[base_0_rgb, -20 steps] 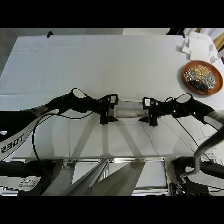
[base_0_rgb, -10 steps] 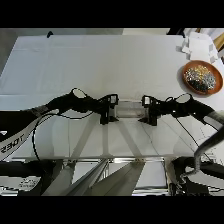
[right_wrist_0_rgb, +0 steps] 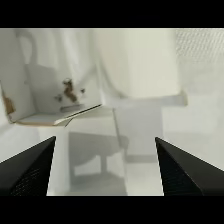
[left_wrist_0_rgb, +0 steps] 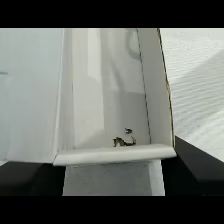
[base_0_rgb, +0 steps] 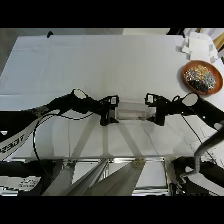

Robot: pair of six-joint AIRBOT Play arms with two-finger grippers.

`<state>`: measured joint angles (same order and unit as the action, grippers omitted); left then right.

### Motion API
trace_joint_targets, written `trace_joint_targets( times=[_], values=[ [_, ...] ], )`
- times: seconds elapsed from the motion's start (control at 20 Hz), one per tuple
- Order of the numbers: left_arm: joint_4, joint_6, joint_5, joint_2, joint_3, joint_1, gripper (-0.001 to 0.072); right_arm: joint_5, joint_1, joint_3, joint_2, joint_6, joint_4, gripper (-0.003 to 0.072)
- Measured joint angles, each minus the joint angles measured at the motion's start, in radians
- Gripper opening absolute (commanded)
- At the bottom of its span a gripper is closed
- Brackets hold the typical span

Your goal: Fold the box and place the chain.

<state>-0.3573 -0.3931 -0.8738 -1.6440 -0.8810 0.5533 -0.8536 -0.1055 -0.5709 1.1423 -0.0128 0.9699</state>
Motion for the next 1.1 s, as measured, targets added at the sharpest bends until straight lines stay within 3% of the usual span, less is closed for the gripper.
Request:
trace_joint_targets(
  times=[0.1,0.3,0.6,0.85,1.1],
  values=[
    [0.002,0.000,0.004,0.000,0.000,0.000,0.0286,-0.045,0.000,0.000,-0.053,0.062,0.037,0.0607],
    [0.003,0.001,0.007,0.000,0.000,0.000,0.0286,-0.121,0.000,0.000,-0.178,0.177,0.035,0.0016],
    [0.004,0.001,0.009,0.000,0.000,0.000,0.0286,-0.147,-0.001,0.000,-0.221,0.229,-0.246,0.0017],
    [0.004,0.001,0.010,0.000,0.000,0.000,0.0286,0.017,-0.001,0.000,-0.120,0.299,-0.378,0.0016],
    [0.004,0.003,0.010,0.000,0.000,0.000,0.0286,0.143,-0.001,0.000,-0.002,0.397,-0.410,0.0016]
  ],
)
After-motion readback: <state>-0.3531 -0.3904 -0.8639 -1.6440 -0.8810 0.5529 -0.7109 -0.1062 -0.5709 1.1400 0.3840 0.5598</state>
